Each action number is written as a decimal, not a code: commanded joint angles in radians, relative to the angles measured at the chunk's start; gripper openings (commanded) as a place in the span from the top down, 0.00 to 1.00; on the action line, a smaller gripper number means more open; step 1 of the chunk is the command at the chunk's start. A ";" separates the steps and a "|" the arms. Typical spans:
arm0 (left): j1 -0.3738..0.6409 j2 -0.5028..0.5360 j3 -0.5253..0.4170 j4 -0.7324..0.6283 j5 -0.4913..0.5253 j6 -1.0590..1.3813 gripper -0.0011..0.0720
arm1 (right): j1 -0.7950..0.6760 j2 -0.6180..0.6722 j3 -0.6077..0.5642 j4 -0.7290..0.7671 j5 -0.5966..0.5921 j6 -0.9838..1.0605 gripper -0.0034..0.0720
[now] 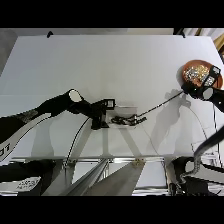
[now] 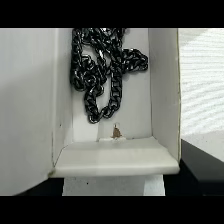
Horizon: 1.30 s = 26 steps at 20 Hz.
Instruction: Fold the box and place the chain.
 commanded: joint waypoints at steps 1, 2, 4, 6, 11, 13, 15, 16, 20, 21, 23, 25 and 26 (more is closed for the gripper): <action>0.000 0.000 0.000 0.000 0.000 0.000 0.56 | 0.000 -0.014 0.000 0.016 -0.054 -0.004 0.68; 0.000 0.000 0.000 0.000 0.000 0.000 0.56 | 0.000 -0.014 0.000 0.015 -0.072 -0.004 0.79; 0.000 0.000 0.000 0.000 0.000 0.000 0.56 | 0.000 -0.014 0.000 0.016 -0.070 -0.003 0.89; 0.000 0.000 0.000 0.000 0.000 0.000 0.56 | 0.002 -0.010 0.000 0.048 -0.032 -0.004 0.93; 0.000 0.000 0.000 0.000 0.000 0.000 0.56 | 0.022 0.102 0.000 0.053 0.174 -0.148 0.93; 0.000 0.000 0.000 0.000 0.000 0.000 0.56 | 0.040 0.195 0.000 0.053 0.279 -0.237 0.93; 0.000 0.000 0.000 0.000 0.000 0.000 0.56 | 0.061 0.303 0.000 0.056 0.398 -0.303 0.93; 0.000 0.000 0.000 0.000 0.000 0.000 0.56 | 0.074 0.362 0.000 0.060 0.465 -0.320 0.93; 0.000 0.000 0.000 0.000 0.000 0.000 0.56 | 0.137 0.588 0.000 0.169 0.688 -0.368 0.93; 0.000 0.000 0.000 0.000 0.000 0.000 0.56 | 0.160 0.640 0.000 0.238 0.746 -0.397 0.93; 0.000 0.000 0.000 0.000 0.000 0.000 0.56 | 0.219 0.723 0.000 0.350 0.831 -0.455 0.93; 0.000 0.000 0.000 0.000 0.000 0.000 0.56 | 0.299 0.797 0.000 0.392 0.880 -0.457 0.93; 0.000 0.000 0.000 0.000 0.000 0.000 0.56 | 0.343 0.830 0.000 0.393 0.894 -0.453 0.93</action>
